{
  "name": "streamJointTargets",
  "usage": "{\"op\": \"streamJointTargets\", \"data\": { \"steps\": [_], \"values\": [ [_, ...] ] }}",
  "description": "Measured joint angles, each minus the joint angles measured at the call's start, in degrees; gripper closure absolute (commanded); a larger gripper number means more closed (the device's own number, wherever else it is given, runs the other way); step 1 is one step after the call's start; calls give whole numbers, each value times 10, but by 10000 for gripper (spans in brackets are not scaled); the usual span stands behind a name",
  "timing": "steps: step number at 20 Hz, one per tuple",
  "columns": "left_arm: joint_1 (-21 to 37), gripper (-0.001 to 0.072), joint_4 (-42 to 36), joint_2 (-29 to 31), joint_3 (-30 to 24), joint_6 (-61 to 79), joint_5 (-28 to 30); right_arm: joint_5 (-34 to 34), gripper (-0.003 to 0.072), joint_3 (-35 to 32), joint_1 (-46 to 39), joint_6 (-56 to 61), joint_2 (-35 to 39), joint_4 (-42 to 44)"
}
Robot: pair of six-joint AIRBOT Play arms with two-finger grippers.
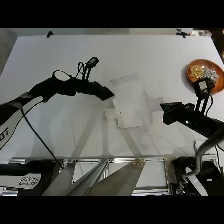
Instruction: Fold the box and place the chain.
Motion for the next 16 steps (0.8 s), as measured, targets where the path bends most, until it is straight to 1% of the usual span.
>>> {"op": "streamJointTargets", "data": {
  "steps": [4,7,11,16],
  "values": [
    [19,17,-42,-58,26,41,-78,2,681,0,0,0,0,0],
    [19,18,-67,-87,41,71,-119,2,681,0,0,0,0,0],
    [8,24,-84,-111,67,97,-148,3,681,0,0,0,0,0],
    [-17,37,-91,-137,107,111,-162,3,681,0,0,0,0,0]
  ]
}}
